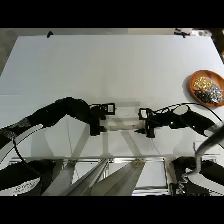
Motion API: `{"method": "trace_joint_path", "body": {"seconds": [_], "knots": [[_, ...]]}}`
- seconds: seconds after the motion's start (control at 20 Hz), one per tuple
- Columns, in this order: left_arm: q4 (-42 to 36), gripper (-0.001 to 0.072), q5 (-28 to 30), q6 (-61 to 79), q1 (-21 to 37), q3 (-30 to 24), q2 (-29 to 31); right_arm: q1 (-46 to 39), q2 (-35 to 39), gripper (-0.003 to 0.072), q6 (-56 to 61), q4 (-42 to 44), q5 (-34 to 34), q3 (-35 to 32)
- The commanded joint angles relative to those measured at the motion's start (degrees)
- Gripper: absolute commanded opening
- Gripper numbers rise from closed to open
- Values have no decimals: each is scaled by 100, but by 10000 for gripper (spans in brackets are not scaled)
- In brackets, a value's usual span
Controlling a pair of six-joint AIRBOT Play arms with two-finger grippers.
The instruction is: Fold the box and place the chain.
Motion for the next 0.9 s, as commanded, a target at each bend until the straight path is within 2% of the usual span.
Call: {"method": "trace_joint_path", "body": {"seconds": [0.0, 0.05, 0.15, 0.25, 0.55, 0.6, 0.65, 0.85], "knots": [[17, 436, 107, 0, -28, 0, -9, -4, 0, 414, 0, 0, 2, 0], [22, 396, 116, 2, -28, 0, -7, -4, 0, 413, 0, 0, 2, 0], [24, 390, 116, 2, -33, 0, -2, -4, 0, 413, 0, 0, 2, 0], [22, 338, 114, 0, -66, 0, 59, -4, 0, 413, 0, 0, 2, 0], [15, 313, -452, 0, -254, 2, 129, -4, 0, 413, 0, 0, 2, 0], [13, 276, -525, 2, -297, 2, 129, -4, 0, 413, -2, 0, 2, 0], [13, 268, -586, 0, -350, 2, 129, -4, 0, 414, 0, 0, 4, 0], [13, 267, -730, 0, -575, 2, 129, -4, 0, 413, 0, 0, 2, 0]]}}
